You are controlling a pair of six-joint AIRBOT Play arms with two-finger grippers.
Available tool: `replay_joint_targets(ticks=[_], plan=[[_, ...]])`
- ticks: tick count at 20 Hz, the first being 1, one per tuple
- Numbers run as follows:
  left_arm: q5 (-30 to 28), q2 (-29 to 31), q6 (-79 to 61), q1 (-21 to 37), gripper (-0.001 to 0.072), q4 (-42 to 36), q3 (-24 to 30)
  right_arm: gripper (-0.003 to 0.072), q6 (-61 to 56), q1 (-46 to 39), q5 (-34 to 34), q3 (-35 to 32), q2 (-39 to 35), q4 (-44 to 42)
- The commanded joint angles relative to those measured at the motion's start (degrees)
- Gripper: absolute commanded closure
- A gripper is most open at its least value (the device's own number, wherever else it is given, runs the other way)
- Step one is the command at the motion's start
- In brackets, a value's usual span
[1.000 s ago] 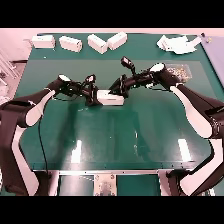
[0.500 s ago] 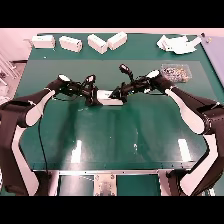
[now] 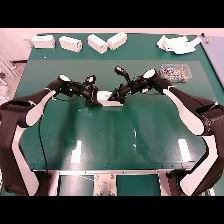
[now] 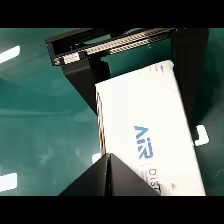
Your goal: Fold the box and place the chain.
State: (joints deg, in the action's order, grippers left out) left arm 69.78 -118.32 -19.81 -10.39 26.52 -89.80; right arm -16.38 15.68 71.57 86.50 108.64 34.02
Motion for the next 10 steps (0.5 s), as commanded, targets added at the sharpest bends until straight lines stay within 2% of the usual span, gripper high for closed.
replay_joint_targets(ticks=[1, 6, 8, 10], plan=[[-0.3, 0.0, -0.2, 0.1, 0.0331, 0.0, -0.1, 0.0673, -0.6, -0.5, 1.5, 2.5, -5.9, -7.0], [-0.3, 0.0, -0.2, 0.1, 0.0331, 0.0, -0.1, 0.0674, -8.0, -0.5, 1.1, 2.8, -17.0, -5.4], [-0.3, 0.0, -0.2, 0.1, 0.0331, 0.0, -0.1, 0.0676, -13.9, -0.5, 0.2, 1.8, -20.9, -0.7], [-0.3, 0.0, -0.2, 0.1, 0.0331, 0.0, -0.1, 0.0676, -20.9, -0.5, -2.9, -1.8, -26.6, 6.6]])
